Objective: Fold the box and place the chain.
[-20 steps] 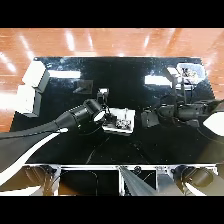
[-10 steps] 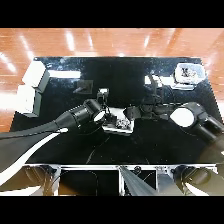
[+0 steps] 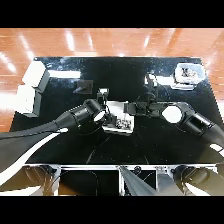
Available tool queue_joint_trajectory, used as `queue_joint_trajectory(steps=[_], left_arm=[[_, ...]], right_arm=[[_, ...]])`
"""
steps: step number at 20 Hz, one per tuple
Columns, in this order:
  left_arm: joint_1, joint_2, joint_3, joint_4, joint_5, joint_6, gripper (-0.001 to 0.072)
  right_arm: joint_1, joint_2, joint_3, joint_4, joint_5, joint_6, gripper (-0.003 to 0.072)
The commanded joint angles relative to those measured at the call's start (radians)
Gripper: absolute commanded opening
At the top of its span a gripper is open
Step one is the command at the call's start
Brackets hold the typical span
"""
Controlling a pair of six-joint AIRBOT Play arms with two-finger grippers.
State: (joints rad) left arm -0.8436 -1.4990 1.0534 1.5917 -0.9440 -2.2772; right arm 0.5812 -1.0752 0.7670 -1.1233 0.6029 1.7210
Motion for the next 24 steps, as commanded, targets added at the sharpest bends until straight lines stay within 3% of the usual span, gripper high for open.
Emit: queue_joint_trajectory(steps=[1,6,20,21,22,23,24], left_arm=[[0.001,0.0,0.001,0.001,0.001,0.0,0.0026],[0.001,0.0,0.001,0.0,0.002,0.0,0.0026],[0.001,0.0,0.001,0.0,0.001,0.0,0.0026],[0.001,0.0,0.001,0.0,0.001,0.0,0.0026],[0.001,0.0,0.001,0.0,0.002,0.0,0.0026],[0.001,0.0,0.001,0.0,0.002,0.0,0.0026],[0.001,0.0,0.001,0.0,0.002,0.0,0.0026]], right_arm=[[0.001,-0.003,0.0,0.006,0.055,-0.028,0.0022],[0.001,-0.004,-0.021,-0.012,0.147,-0.055,0.0022],[0.0,-0.028,-0.047,0.008,0.175,-0.054,0.0024],[0.0,-0.027,-0.047,0.008,0.176,-0.054,0.0109],[0.0,-0.027,-0.046,0.014,0.176,-0.054,0.039],[0.0,-0.027,-0.046,0.024,0.177,-0.054,0.0561],[0.0,-0.024,-0.043,0.031,0.182,-0.054,0.0564]])
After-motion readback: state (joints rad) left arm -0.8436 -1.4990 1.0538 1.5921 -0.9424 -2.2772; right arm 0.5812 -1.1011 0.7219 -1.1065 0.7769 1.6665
